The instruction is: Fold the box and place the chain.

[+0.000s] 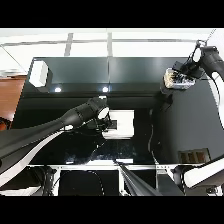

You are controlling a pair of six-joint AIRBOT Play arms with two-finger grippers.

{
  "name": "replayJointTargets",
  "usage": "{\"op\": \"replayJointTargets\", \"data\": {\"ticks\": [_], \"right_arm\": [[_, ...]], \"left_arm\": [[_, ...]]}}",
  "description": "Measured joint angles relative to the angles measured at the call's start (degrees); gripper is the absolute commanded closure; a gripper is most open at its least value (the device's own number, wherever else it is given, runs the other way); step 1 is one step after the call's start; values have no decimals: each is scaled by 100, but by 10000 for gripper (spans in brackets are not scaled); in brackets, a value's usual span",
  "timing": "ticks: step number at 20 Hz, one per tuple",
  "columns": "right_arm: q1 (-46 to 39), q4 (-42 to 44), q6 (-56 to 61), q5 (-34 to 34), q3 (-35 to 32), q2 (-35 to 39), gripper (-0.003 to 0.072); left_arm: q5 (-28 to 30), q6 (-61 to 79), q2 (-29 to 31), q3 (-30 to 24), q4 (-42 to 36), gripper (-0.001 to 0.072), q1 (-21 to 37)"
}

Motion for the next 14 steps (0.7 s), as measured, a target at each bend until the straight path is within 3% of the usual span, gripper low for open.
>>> {"op": "replayJointTargets", "data": {"ticks": [1, 5, 7, 8, 9, 14], "right_arm": [[-50, 98, -2, 96, 160, -170, 226], [-184, 334, 4, 232, 483, -608, 232], [-227, 374, 7, 229, 540, -743, 413], [-251, 426, 9, 210, 566, -789, 599], [-269, 492, 11, 181, 577, -822, 669], [-337, 459, -367, 289, 621, -621, 670]], "left_arm": [[0, 0, 0, 0, 0, 681, 0], [-2, 0, 0, 0, 0, 681, 0], [-2, 0, 0, 0, 0, 682, 0], [-4, 2, 0, 0, -2, 681, 0], [-4, 0, 0, 0, -2, 681, 0], [-4, 2, 0, 0, -2, 681, 0]]}}
